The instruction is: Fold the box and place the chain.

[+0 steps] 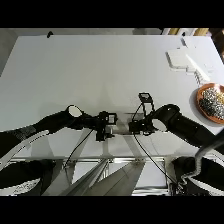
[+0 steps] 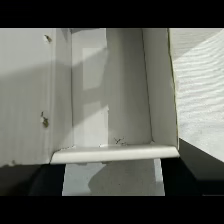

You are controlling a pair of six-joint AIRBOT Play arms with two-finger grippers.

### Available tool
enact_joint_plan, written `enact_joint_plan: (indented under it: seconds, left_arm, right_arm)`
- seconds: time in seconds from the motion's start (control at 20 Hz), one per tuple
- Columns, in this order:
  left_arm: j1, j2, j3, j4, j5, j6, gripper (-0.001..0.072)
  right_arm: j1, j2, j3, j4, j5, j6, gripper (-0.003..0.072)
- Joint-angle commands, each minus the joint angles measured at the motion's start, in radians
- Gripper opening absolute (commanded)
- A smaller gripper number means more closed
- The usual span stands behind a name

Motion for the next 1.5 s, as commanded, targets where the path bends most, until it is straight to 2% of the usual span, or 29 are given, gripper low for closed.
enact_joint_plan:
  seconds: [0.0, 0.1, 0.2, 0.35, 0.4, 0.6, 0.65, 0.8, 0.9, 0.95, 1.0, 1.15, 1.2, 1.25, 1.3, 1.45]
  left_arm:
    - [0.0, 0.0, 0.0, 0.0, 0.0, 0.0, 0.0271]
    - [0.0, 0.0, 0.0, 0.0, 0.0, 0.0, 0.0271]
    - [0.0, 0.0, 0.0, 0.0, 0.0, 0.0, 0.0271]
    - [0.0, 0.0, 0.0, 0.0, 0.0, 0.0, 0.0271]
    - [0.0, 0.0, 0.0, 0.0, 0.0, 0.0, 0.0271]
    - [0.0, 0.0, 0.0, 0.0, 0.0, 0.0, 0.0271]
    - [0.0, 0.0, 0.0, 0.0, 0.0, 0.0, 0.0271]
    - [0.0, 0.0, 0.0, 0.0, 0.0, 0.0, 0.0271]
    - [0.0, 0.0, 0.0, 0.0, 0.0, 0.0, 0.0271]
    - [0.0, 0.0, 0.0, 0.0, 0.0, 0.0, 0.0271]
    - [0.0, 0.0, 0.0, 0.0, 0.0, 0.0, 0.0271]
    - [0.0, 0.0, 0.0, 0.0, 0.0, 0.0, 0.0271]
    - [0.0, 0.0, 0.0, 0.0, 0.0, 0.0, 0.0271]
    - [0.0, 0.0, 0.0, 0.0, 0.0, 0.0, 0.0271]
    - [0.0, 0.0, 0.0, 0.0, 0.0, 0.0, 0.0271]
    - [0.0, 0.0, 0.0, 0.0, 0.0, 0.0, 0.0271]
  right_arm:
    - [0.019, -0.036, 0.006, -0.055, 0.013, 0.091, 0.0393]
    - [0.019, -0.054, 0.006, -0.055, 0.008, 0.106, 0.039]
    - [0.023, -0.07, 0.006, -0.053, -0.009, 0.109, 0.0333]
    - [0.047, -0.078, 0.006, -0.052, -0.062, 0.109, 0.0325]
    - [0.05, -0.078, 0.006, -0.051, -0.068, 0.109, 0.0277]
    - [0.05, -0.078, 0.006, -0.051, -0.051, 0.109, 0.0264]
    - [0.05, -0.079, 0.006, -0.055, -0.04, 0.109, 0.0235]
    - [0.05, -0.093, 0.006, -0.06, -0.016, 0.108, 0.0212]
    - [0.05, -0.098, 0.006, -0.06, -0.005, 0.108, 0.0144]
    - [0.05, -0.099, 0.006, -0.06, -0.002, 0.107, 0.0066]
    - [0.05, -0.099, 0.006, -0.06, -0.001, 0.104, 0.002]
    - [0.05, -0.099, 0.006, -0.08, 0.005, 0.103, 0.0017]
    - [0.05, -0.099, 0.006, -0.089, 0.005, 0.084, 0.0069]
    - [0.05, -0.099, 0.006, -0.099, 0.005, 0.078, 0.0194]
    - [0.05, -0.099, 0.006, -0.11, 0.005, 0.079, 0.0217]
    - [0.05, -0.099, 0.006, -0.129, 0.005, 0.081, 0.0206]
